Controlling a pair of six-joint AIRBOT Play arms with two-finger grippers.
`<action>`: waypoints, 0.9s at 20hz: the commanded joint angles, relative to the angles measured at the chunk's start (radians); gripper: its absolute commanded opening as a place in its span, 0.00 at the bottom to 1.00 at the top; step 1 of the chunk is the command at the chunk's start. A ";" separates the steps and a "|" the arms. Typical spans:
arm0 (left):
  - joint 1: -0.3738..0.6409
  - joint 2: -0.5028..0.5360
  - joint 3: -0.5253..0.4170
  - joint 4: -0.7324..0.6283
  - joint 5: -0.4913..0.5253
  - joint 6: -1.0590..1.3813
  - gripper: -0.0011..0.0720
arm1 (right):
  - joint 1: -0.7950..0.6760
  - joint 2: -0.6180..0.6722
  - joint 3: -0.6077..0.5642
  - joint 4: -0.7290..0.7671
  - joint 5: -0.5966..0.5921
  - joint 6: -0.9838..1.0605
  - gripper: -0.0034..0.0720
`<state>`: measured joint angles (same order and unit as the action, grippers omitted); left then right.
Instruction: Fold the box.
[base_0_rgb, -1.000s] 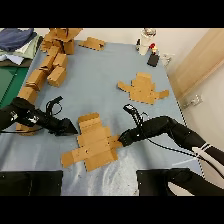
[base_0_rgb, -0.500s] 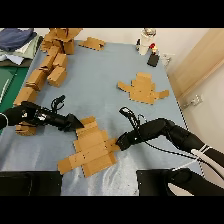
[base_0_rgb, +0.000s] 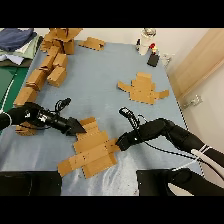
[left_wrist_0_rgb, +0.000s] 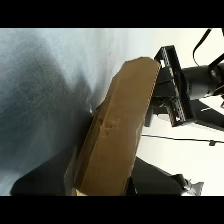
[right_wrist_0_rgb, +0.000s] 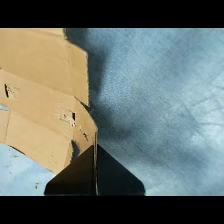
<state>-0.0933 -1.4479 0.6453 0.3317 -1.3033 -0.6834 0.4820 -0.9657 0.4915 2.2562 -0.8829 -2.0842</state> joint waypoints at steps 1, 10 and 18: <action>-0.032 -0.001 0.000 0.006 0.019 0.014 0.49 | 0.000 0.001 0.000 -0.002 0.011 0.000 0.05; -0.043 -0.001 0.001 0.005 0.056 0.113 0.03 | 0.000 0.001 0.000 -0.007 0.013 0.000 0.16; -0.158 0.089 0.080 -0.009 0.102 0.331 0.03 | -0.185 0.001 0.277 -0.426 -0.105 0.288 0.53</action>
<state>-0.1951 -1.4025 0.6918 0.3271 -1.2446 -0.4397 0.3710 -0.9657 0.6479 2.0228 -0.9066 -1.9423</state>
